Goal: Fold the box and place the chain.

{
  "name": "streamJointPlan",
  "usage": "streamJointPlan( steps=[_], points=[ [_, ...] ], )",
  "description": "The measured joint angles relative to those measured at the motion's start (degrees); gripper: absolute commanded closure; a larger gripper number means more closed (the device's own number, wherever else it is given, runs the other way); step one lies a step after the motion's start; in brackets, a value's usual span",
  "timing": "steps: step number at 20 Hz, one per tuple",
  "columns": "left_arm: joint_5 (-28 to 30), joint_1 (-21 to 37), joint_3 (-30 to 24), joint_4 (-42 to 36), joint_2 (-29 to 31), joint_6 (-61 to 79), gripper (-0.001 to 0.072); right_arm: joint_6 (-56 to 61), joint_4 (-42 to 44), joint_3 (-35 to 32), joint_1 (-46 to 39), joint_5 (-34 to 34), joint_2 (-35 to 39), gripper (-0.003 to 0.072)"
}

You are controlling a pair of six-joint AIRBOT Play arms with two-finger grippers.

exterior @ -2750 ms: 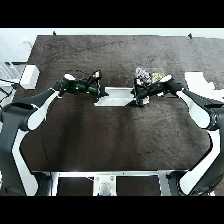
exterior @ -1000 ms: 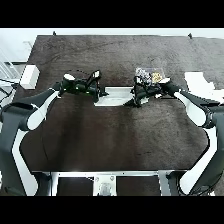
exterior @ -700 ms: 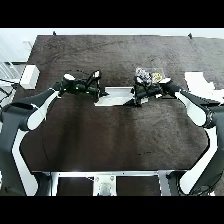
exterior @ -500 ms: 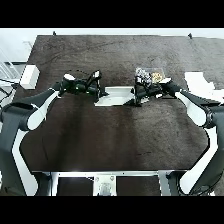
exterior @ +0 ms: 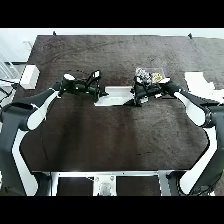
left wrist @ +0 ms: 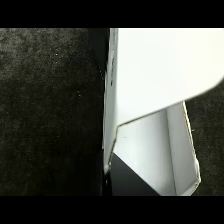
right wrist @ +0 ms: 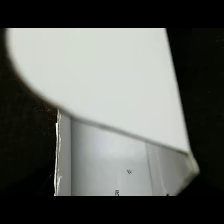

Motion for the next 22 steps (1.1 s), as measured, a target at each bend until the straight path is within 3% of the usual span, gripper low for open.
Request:
streamJointPlan(
  steps=[17, 18, 19, 22],
  points=[
    [0.0, 0.0, 0.0, 0.0, 0.0, 0.0, 0.0687, -1.2, -0.4, 0.1, 0.0, -1.8, -0.3, 0.0129],
    [0.0, 0.0, 0.0, 0.0, 0.0, 0.0, 0.0688, -1.3, -0.4, 0.1, 0.0, -1.8, -0.4, 0.0152],
    [0.0, 0.0, 0.0, 0.0, 0.0, 0.0, 0.0687, -1.3, -0.5, 0.1, 0.0, -1.9, -0.4, 0.0262],
    [0.0, 0.0, 0.0, 0.0, 0.0, 0.0, 0.0687, -1.4, -0.4, 0.2, 0.0, -1.9, -0.6, 0.0249]
  ],
)
